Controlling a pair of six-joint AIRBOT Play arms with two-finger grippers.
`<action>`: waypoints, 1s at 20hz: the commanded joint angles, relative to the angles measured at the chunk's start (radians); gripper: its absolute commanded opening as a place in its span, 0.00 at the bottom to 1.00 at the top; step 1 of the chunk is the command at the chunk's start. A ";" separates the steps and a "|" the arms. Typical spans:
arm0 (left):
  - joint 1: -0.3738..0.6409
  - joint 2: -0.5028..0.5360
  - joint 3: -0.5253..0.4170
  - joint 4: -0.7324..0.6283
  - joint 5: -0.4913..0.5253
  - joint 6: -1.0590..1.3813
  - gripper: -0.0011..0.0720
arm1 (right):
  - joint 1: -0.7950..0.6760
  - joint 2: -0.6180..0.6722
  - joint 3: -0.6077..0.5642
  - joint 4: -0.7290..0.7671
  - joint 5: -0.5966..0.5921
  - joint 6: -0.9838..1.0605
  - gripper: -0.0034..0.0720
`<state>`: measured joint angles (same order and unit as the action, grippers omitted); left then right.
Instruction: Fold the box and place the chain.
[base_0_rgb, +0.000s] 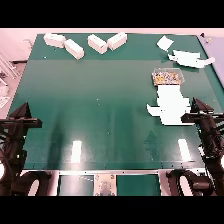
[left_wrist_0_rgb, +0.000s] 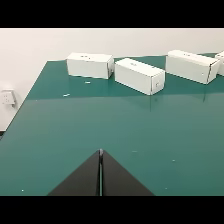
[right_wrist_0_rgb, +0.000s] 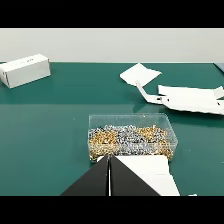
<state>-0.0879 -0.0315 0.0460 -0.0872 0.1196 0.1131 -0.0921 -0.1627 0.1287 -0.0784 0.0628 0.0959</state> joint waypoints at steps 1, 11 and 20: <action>0.000 0.000 0.000 0.000 0.000 0.000 0.04 | 0.001 0.000 0.000 0.000 0.000 0.000 0.05; 0.000 0.000 0.000 0.000 0.000 0.000 0.04 | 0.001 0.000 0.000 0.000 0.000 0.000 0.05; 0.000 0.000 0.000 0.000 0.000 0.000 0.04 | 0.001 0.001 0.028 -0.009 0.042 0.011 0.16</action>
<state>-0.0879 -0.0315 0.0460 -0.0872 0.1196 0.1131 -0.0917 -0.1627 0.1387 -0.0803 0.0753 0.0963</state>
